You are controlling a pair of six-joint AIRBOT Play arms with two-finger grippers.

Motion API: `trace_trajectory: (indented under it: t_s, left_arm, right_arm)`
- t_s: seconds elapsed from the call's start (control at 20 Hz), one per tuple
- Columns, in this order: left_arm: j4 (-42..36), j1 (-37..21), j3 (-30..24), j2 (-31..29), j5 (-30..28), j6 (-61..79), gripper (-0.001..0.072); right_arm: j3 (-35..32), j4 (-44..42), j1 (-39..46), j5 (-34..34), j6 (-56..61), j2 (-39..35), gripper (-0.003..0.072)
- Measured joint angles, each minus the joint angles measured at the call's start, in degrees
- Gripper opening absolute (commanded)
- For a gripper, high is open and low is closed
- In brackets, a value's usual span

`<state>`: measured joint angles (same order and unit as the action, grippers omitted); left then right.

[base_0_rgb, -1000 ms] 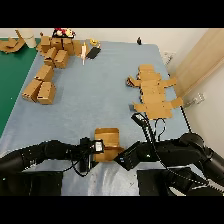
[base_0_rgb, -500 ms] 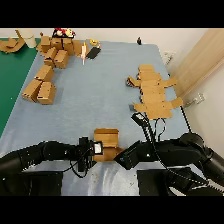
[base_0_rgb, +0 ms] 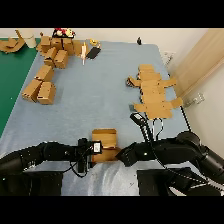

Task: Fold the box.

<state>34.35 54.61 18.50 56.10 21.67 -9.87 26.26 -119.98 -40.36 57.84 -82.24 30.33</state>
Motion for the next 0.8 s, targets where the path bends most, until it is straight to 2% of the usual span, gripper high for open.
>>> trace_trajectory:
  t_s: [0.1, 0.4, 0.6, 0.8]
  left_arm:
    - [0.0, 0.0, -0.04, 0.02, 0.04, -0.02, 0.0446]
    - [0.09, 0.0, -0.04, 0.13, 0.13, -0.04, 0.0446]
    - [0.11, 0.0, -0.04, 0.13, 0.17, -0.04, 0.0446]
    - [0.15, 0.0, -0.04, 0.13, 0.17, -0.07, 0.0446]
  right_arm:
    - [0.04, -1.25, -0.02, -1.44, 0.81, 0.22, 0.0002]
    - [0.07, -3.91, 0.24, -13.46, 1.95, 2.97, 0.0]
    - [0.09, -4.33, 0.37, -20.22, 0.07, 12.2, 0.0]
    - [0.11, -4.39, 0.37, -22.97, -3.06, 22.58, 0.0001]
